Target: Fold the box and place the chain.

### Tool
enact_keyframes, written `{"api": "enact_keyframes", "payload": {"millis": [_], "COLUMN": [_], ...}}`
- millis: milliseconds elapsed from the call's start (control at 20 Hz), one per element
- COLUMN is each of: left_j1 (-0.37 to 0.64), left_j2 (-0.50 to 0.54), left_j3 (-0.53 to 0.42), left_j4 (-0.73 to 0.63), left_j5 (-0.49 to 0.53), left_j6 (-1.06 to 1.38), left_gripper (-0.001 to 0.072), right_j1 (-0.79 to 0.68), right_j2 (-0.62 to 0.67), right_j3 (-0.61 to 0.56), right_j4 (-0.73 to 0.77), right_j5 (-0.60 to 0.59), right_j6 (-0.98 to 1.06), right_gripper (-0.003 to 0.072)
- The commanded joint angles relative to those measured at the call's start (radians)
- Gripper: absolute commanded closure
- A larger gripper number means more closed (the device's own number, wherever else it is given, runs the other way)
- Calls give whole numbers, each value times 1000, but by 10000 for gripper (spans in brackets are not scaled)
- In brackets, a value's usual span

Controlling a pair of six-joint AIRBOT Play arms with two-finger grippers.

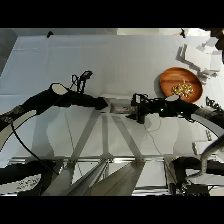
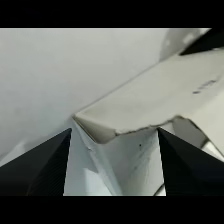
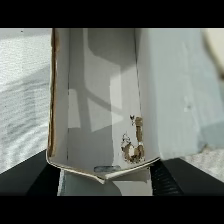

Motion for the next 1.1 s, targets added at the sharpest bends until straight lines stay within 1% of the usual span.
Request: {"api": "enact_keyframes", "payload": {"millis": [0,200,300,400,600,750,900,950,1000,1050], "left_j1": [-18,-55,-77,-94,-122,-154,-185,-188,-191,-193], "left_j2": [0,0,0,0,1,3,14,16,15,15], "left_j3": [0,0,0,0,1,3,41,60,79,95], "left_j4": [41,42,77,161,360,446,530,540,548,549], "left_j5": [61,116,143,156,174,194,194,188,178,160], "left_j6": [-26,-35,-92,-179,-432,-553,-621,-634,-649,-653], "left_gripper": [114,114,115,115,117,117,112,77,24,10], "right_j1": [1,1,1,1,1,1,1,1,1,1], "right_j2": [1,1,1,1,1,1,1,1,1,1], "right_j3": [0,0,0,0,0,0,0,0,0,0], "right_j4": [0,0,0,0,0,0,0,0,0,0], "right_j5": [0,0,0,0,0,0,0,0,0,0], "right_j6": [0,0,0,0,0,0,0,0,0,0], "right_gripper": [179,179,179,179,179,179,179,179,179,179]}}
